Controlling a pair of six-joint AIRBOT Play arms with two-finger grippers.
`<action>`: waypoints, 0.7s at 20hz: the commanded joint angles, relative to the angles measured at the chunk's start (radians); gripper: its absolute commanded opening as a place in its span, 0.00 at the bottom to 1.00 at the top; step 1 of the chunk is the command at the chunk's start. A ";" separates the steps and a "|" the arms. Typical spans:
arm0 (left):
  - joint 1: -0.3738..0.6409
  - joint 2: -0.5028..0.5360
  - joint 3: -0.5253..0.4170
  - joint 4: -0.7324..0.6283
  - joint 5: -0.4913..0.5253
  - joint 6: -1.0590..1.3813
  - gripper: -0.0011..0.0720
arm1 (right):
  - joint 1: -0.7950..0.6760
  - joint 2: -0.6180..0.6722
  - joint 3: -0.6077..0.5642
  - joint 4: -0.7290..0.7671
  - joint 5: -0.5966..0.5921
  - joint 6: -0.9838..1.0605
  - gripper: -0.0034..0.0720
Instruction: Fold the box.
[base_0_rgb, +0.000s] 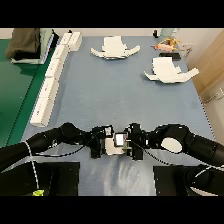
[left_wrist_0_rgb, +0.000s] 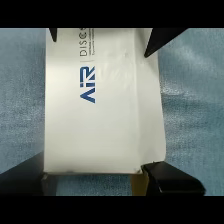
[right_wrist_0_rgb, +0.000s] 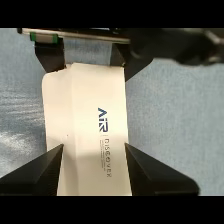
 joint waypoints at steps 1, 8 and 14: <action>0.000 0.000 0.000 -0.001 0.000 -0.001 0.72 | 0.045 0.013 -0.038 -0.055 -0.053 0.061 0.82; 0.000 0.000 0.000 -0.001 0.000 -0.001 0.72 | 0.058 0.031 -0.053 -0.087 -0.072 0.076 0.79; 0.000 0.000 0.000 -0.001 0.000 -0.001 0.72 | 0.058 0.030 -0.053 -0.116 -0.068 0.076 0.42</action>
